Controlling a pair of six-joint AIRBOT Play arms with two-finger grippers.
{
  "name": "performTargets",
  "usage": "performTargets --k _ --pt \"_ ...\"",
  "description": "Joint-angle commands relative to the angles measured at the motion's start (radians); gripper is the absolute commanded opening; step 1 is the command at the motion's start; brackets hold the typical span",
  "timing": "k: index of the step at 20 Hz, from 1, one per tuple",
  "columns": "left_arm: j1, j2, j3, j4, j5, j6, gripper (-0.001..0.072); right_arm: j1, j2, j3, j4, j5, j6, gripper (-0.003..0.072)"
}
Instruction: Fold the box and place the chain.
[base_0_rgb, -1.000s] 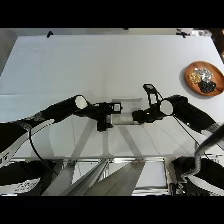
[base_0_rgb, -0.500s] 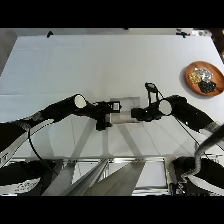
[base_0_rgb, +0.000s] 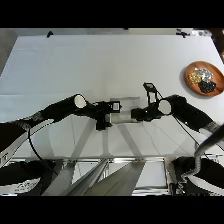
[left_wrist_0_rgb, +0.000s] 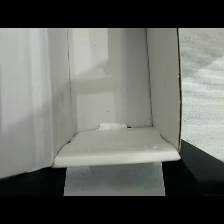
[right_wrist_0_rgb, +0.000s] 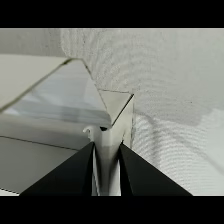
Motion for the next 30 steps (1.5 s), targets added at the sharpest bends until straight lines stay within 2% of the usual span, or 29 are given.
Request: performTargets --k 1,3,6,11,13,21,24,25,26,30 --pt "-0.001 -0.001 0.000 0.000 0.000 0.001 0.0435 0.012 -0.004 0.019 -0.049 0.055 -0.008 0.0162" --pt "-0.001 -0.001 0.000 0.000 0.000 0.001 0.0435 0.024 -0.020 0.061 -0.093 0.100 -0.007 0.0164" --pt "-0.001 -0.001 0.000 0.000 0.000 0.001 0.0435 0.029 -0.087 0.127 -0.091 0.192 0.009 0.0277" --pt "-0.001 -0.001 0.000 0.000 0.000 0.001 0.0436 0.072 -0.145 0.165 -0.140 0.197 0.040 0.0282" --pt "-0.001 -0.001 0.000 0.000 0.000 0.001 0.0435 0.072 -0.167 0.166 -0.186 0.229 0.105 0.0217" --pt "-0.001 -0.001 0.000 0.000 0.000 0.001 0.0435 0.104 -0.183 0.167 -0.253 0.198 0.180 0.0217" --pt "-0.001 -0.001 0.000 0.000 0.000 0.000 0.0435 0.104 -0.183 0.167 -0.255 0.187 0.179 0.0170" --pt "-0.001 -0.001 0.000 0.000 0.000 0.000 0.0435 0.104 -0.183 0.167 -0.255 0.187 0.179 0.0119" --pt "-0.001 -0.001 0.000 0.000 0.000 0.001 0.0435 0.103 -0.183 0.167 -0.255 0.187 0.172 0.0014" --pt "-0.001 -0.001 0.000 0.000 -0.001 0.001 0.0435 0.109 -0.183 0.167 -0.254 0.182 0.168 0.0022"
